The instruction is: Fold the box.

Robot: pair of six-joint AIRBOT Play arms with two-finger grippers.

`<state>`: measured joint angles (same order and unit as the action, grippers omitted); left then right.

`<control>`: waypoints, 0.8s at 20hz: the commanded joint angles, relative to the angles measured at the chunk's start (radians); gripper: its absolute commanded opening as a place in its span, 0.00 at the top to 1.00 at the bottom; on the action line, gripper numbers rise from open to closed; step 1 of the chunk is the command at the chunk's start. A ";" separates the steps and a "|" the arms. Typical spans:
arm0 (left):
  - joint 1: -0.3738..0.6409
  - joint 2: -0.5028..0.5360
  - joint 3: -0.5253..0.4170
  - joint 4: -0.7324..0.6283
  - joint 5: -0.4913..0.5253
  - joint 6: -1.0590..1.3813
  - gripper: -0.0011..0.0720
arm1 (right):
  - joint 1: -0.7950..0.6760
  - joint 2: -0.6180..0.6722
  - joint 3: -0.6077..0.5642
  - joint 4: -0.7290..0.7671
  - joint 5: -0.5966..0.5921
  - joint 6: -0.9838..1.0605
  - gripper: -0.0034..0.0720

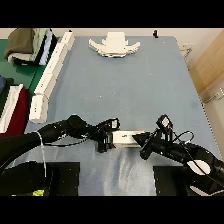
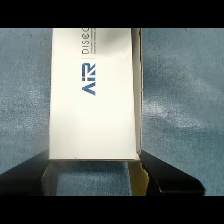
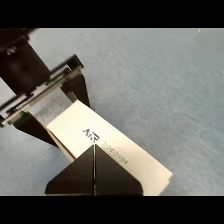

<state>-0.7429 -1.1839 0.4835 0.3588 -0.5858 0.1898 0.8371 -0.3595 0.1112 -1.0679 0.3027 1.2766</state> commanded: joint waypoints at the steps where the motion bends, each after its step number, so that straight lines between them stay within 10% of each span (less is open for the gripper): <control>1: 0.001 0.000 0.000 0.001 0.000 0.001 0.35 | -0.024 0.005 0.001 -0.082 0.100 0.079 0.95; 16: 0.001 0.000 0.000 0.001 0.000 0.001 0.35 | -0.023 0.004 0.030 -0.216 0.288 0.225 0.95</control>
<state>-0.7429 -1.1839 0.4831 0.3603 -0.5850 0.1936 0.8146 -0.3534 0.1410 -1.2499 0.5556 1.4719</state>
